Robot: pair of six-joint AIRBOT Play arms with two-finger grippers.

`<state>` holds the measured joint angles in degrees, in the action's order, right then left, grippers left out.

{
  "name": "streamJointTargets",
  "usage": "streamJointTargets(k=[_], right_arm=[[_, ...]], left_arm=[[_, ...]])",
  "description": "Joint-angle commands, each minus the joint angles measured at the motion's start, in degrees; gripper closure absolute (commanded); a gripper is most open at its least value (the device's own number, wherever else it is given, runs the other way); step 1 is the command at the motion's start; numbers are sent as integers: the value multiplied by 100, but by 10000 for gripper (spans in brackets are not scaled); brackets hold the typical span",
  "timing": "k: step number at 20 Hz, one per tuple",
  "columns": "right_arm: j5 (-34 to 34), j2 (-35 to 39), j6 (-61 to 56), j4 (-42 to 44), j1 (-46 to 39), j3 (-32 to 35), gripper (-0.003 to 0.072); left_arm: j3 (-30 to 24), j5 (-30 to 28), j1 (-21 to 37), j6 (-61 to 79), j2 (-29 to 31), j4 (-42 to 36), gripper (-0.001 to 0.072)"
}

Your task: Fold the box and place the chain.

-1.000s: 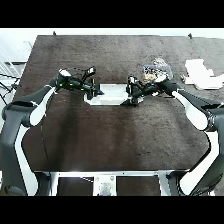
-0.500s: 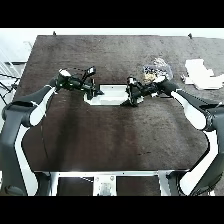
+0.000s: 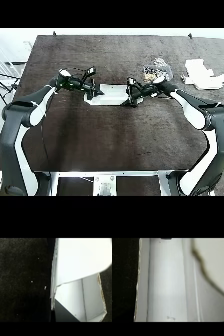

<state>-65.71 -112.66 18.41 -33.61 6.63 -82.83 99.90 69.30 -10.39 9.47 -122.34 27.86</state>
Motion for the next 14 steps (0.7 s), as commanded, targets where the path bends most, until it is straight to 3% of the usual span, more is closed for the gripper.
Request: streamJointTargets(k=[1,4,6,14], right_arm=[[9,-11,-7,2,7,-4,105],[9,-13,-4,13,7,-4,113],[9,-24,-7,17,7,-4,174],[9,-24,15,15,0,-4,142]], left_arm=[[-2,-9,2,0,0,-2,689],[-2,-9,4,0,2,0,689],[-2,-9,2,0,2,0,689],[-2,-9,2,0,2,0,689]])
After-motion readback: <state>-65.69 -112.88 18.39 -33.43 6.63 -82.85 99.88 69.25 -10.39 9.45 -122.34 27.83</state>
